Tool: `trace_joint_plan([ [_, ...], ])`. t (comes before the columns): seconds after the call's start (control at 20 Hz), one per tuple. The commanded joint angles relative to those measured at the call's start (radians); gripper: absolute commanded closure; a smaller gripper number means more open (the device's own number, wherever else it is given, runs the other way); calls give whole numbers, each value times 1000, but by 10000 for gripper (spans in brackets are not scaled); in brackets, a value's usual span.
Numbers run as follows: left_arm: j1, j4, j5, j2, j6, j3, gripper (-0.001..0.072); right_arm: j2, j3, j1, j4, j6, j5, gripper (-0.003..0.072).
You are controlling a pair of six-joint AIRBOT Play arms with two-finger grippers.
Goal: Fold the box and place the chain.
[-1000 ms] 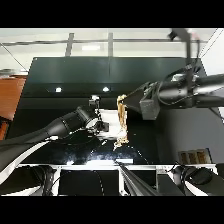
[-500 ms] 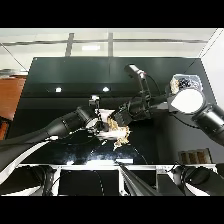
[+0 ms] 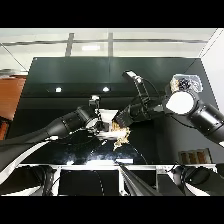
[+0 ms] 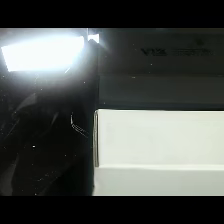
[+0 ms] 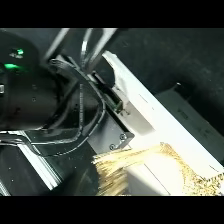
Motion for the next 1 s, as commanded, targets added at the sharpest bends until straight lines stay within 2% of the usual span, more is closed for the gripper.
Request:
trace_joint_plan([
  [0.0,0,2,0,0,0,0,678,6,0,-24,-48,39,58,-3],
  [0.2,0,2,-3,0,0,0,678,88,-13,-136,-265,38,221,-3],
  [0.35,0,2,-3,0,0,0,678,189,-171,-209,-397,-11,161,-5],
  [0.4,0,1,-3,0,0,0,678,203,-248,-220,-391,-54,120,-34],
  [0.5,0,0,-4,0,0,0,678,200,-398,-216,-319,-128,-8,-34],
  [0.65,0,-7,-5,0,0,0,678,199,-550,-160,-198,-309,-288,-34],
  [0.8,0,-6,-5,0,0,0,678,199,-620,-64,-187,-468,-541,-34],
  [0.95,0,-6,-4,0,0,0,678,180,-637,-11,-187,-592,-607,-33],
])
